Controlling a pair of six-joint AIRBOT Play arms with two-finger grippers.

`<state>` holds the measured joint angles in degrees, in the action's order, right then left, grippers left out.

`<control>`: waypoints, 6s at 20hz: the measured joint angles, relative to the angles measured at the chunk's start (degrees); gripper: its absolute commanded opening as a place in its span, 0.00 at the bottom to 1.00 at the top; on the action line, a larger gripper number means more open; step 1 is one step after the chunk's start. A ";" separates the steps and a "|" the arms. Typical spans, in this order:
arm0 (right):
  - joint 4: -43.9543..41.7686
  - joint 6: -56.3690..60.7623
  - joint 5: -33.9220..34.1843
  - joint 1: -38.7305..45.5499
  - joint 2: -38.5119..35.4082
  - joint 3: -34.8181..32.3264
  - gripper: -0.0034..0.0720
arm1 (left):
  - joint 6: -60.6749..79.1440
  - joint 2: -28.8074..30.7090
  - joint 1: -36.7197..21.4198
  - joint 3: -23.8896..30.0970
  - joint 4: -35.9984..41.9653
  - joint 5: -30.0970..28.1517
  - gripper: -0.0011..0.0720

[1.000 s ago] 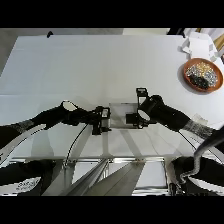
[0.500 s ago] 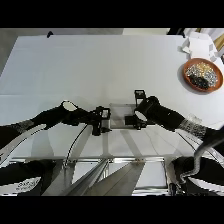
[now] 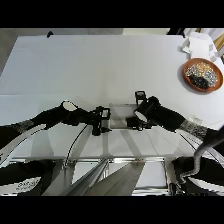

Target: Fold the box and place the chain.

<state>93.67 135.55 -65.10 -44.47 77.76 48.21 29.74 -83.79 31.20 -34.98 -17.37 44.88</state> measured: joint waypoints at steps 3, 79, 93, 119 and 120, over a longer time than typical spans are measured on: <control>1.49 -2.93 -1.68 0.00 -2.62 0.00 0.63 | 0.00 0.00 0.00 0.00 0.04 -0.02 0.36; -25.24 -67.25 -6.25 69.90 -16.15 28.30 0.07 | 0.02 0.00 0.00 -0.02 0.00 -0.04 0.36; -31.47 -64.08 -18.64 39.39 -29.64 19.26 0.07 | 0.02 0.00 0.00 -0.02 0.00 -0.04 0.36; -27.02 -55.39 0.55 9.05 -26.51 12.48 0.07 | 0.02 0.00 0.00 0.00 0.00 -0.04 0.36; -26.56 -54.69 1.09 8.92 -26.12 11.26 0.07 | 0.02 0.00 0.00 0.00 0.00 -0.04 0.36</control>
<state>67.11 80.86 -64.01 -35.55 51.64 59.46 29.76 -83.79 31.20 -34.98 -17.37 44.84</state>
